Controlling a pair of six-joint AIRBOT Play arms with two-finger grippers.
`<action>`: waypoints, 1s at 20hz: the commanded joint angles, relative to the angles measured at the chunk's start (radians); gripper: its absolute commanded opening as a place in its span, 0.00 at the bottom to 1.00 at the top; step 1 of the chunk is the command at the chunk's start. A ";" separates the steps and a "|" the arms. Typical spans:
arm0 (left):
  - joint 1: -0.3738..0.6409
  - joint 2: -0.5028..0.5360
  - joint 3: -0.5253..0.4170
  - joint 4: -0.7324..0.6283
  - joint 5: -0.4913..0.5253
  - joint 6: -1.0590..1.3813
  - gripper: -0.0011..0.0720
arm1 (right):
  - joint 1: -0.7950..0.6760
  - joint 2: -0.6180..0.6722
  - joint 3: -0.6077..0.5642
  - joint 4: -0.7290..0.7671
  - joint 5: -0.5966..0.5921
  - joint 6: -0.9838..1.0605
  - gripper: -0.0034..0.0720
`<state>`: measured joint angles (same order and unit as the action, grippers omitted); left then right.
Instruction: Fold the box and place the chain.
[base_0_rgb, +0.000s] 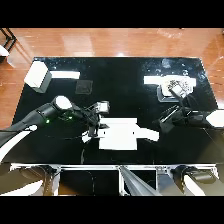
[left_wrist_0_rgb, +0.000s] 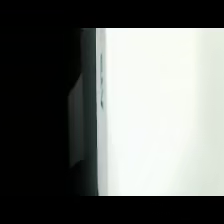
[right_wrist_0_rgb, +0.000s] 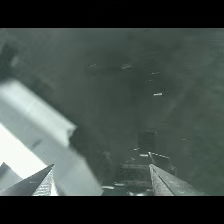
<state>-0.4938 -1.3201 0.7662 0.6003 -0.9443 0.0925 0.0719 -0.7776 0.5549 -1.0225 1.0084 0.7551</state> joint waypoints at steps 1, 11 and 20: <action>-0.028 -0.004 -0.021 0.054 0.134 0.061 0.04 | 0.073 0.000 -0.014 -0.006 0.034 -0.116 0.98; -0.035 0.000 -0.104 0.019 0.233 0.077 0.04 | 0.175 0.000 -0.114 -0.002 -0.032 -0.204 0.98; -0.035 -0.002 -0.104 0.024 0.249 0.164 0.04 | 0.327 -0.001 -0.172 0.001 -0.073 -0.326 0.98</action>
<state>-0.5289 -1.3212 0.6628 0.6205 -0.6964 0.2489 0.3321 -0.7784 0.4129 -1.0218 0.9722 0.4519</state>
